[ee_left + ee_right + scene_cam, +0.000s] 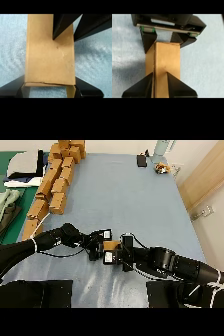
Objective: Fold the box.
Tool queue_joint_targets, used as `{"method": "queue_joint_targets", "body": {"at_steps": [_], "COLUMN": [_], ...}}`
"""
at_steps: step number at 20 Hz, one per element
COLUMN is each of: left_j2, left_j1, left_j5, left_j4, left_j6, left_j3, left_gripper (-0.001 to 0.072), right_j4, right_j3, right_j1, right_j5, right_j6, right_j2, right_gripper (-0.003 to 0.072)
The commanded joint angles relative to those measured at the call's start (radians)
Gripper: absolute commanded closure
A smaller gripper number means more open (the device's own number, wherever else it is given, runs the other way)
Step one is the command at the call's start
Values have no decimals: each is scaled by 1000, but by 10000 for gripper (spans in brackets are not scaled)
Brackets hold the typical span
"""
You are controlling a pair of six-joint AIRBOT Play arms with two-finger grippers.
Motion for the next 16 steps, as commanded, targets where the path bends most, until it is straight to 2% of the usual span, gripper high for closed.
{"method": "queue_joint_targets", "body": {"at_steps": [1, 12, 14, 16], "left_j2": [0, 0, 0, 0], "left_j1": [0, 0, 0, 0], "left_j5": [6, 6, 6, 6], "left_j4": [-3, -3, -3, -3], "left_j6": [-4, -4, -4, -4], "left_j3": [0, 0, 0, 0], "left_gripper": [182, 183, 183, 183], "right_j4": [21, 23, 73, 216], "right_j3": [1, 3, 3, 3], "right_j1": [2, 2, 2, 2], "right_j5": [-3, 0, -26, -130], "right_j6": [-11, -11, 6, 94], "right_j2": [0, 46, 71, 140], "right_gripper": [396, 377, 377, 378]}}
